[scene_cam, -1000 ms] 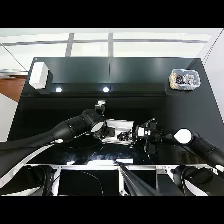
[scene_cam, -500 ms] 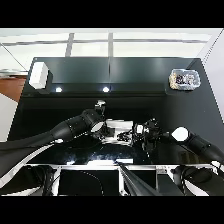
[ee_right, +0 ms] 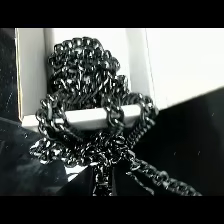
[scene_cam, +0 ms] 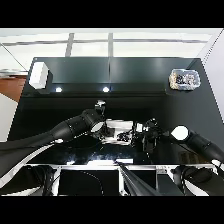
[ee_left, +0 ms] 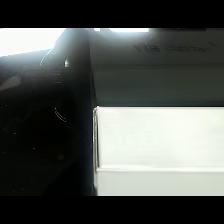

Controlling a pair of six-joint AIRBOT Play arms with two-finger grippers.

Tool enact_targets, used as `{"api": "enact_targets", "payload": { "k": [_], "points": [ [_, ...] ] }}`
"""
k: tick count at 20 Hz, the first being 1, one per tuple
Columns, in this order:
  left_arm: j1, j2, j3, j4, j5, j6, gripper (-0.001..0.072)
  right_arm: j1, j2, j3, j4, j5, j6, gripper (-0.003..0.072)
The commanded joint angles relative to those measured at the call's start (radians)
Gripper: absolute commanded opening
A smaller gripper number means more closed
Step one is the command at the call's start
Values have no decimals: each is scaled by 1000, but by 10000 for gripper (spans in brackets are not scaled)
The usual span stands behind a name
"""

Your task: Fold the box and place the chain.

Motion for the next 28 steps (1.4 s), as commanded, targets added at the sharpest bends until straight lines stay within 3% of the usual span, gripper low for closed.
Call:
{"api": "enact_targets", "payload": {
  "k": [1,3,9,15,24,28],
  "points": [
    [1,0,0,0,2,0,35,0,6,71,-172,97,275,31],
    [1,0,0,0,2,0,35,0,25,119,-269,178,381,31],
    [1,0,0,0,3,0,35,-2,157,231,-282,327,461,31],
    [1,0,0,0,2,0,35,-2,217,380,-101,419,500,30],
    [1,0,0,1,3,0,35,-2,217,538,211,394,499,30],
    [1,0,0,1,5,0,35,-2,215,539,187,355,499,29]
  ]
}}
